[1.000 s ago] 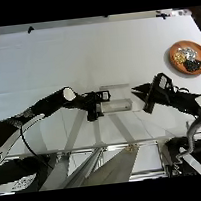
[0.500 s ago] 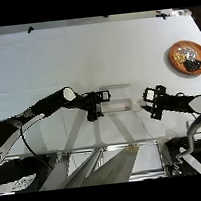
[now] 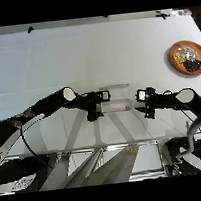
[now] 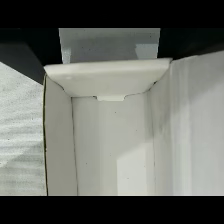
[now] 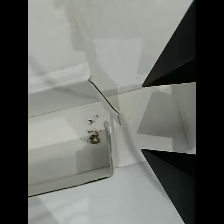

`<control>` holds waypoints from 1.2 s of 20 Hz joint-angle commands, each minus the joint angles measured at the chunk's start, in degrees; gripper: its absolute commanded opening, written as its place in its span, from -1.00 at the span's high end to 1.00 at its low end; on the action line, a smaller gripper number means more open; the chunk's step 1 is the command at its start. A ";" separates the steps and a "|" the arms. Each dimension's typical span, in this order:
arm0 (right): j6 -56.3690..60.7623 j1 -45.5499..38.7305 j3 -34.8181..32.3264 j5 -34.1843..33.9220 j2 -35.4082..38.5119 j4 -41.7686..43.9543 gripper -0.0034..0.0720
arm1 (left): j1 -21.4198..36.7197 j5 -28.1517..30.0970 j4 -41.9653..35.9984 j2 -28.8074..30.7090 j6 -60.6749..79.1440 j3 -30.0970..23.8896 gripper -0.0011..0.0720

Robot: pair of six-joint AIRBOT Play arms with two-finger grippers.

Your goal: Fold the box and place the chain.

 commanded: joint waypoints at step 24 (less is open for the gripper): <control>-6.91 7.89 0.00 -7.41 -4.09 8.44 0.06 | 0.04 0.00 0.00 -0.02 0.00 0.02 -0.22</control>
